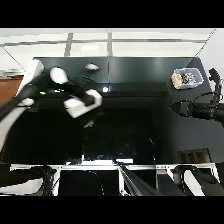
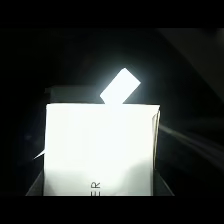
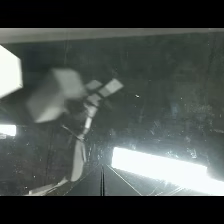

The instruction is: Fold the box and place the chain.

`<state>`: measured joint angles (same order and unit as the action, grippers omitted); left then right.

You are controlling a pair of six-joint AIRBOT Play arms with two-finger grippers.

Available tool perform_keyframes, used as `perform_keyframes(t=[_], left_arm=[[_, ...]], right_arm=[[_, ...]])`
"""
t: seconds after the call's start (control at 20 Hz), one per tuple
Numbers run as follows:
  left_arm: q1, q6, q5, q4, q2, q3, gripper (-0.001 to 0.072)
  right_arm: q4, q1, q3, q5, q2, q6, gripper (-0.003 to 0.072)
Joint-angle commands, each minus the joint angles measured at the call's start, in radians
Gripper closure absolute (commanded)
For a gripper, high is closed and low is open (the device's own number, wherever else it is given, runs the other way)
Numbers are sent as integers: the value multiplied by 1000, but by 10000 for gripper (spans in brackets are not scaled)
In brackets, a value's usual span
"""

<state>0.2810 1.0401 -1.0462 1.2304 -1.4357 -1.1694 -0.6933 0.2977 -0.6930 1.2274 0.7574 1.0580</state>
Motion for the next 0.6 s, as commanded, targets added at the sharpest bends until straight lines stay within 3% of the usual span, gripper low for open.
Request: perform_keyframes(t=[0.0, 0.2, 0.45, 0.55], left_arm=[[-318, 319, -143, 130, 72, 67, 433], [-594, 317, -188, 130, 129, 193, 433], [-755, 249, -187, 265, 179, 230, 433], [-829, 180, -148, 248, 209, 230, 433]], right_arm=[[0, 0, 2, -2, 0, 0, 673], [0, 0, 2, -11, -1, 0, 673], [1, 0, 2, -40, 0, 12, 673], [1, 0, 2, -35, 0, 12, 673]])
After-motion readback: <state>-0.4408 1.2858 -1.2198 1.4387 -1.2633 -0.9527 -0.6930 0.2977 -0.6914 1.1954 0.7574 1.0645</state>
